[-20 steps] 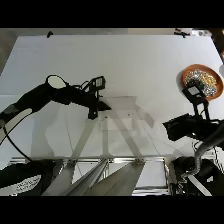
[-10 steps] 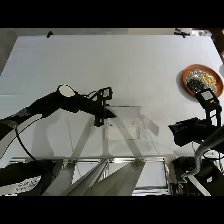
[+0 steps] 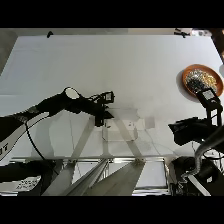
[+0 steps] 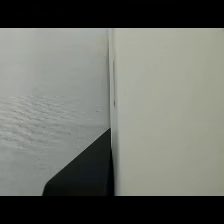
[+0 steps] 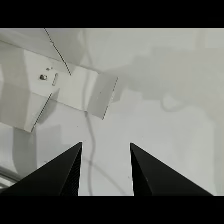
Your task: Fold the box and place the chain.
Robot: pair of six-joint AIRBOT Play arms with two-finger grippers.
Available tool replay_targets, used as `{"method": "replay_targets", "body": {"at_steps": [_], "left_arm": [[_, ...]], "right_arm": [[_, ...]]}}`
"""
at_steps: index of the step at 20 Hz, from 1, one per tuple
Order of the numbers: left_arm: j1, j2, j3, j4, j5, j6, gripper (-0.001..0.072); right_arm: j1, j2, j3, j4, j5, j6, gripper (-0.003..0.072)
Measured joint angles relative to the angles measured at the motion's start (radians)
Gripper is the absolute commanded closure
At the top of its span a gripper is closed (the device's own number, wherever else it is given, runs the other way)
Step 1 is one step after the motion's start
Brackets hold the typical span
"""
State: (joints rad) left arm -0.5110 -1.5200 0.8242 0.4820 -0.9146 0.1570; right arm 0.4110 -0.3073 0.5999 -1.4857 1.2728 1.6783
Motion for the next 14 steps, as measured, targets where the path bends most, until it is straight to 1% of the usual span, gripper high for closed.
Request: {"method": "replay_targets", "body": {"at_steps": [5, 10, 12, 14], "left_arm": [[0.000, -0.010, 0.000, -0.027, 0.010, 0.019, 0.0706], [-0.001, -0.030, 0.000, -0.220, 0.020, 0.149, 0.0706], [-0.001, -0.050, 0.000, -0.266, 0.021, 0.187, 0.0707], [-0.001, -0.067, 0.000, -0.278, 0.022, 0.212, 0.0708]], "right_arm": [[0.000, -0.007, -0.002, 0.000, -0.007, -0.001, 0.0341], [0.000, -0.017, -0.008, -0.003, -0.030, -0.005, 0.0341], [0.000, -0.020, -0.009, -0.003, -0.042, -0.007, 0.0341], [0.000, -0.022, -0.010, -0.003, -0.050, -0.010, 0.0341]]}}
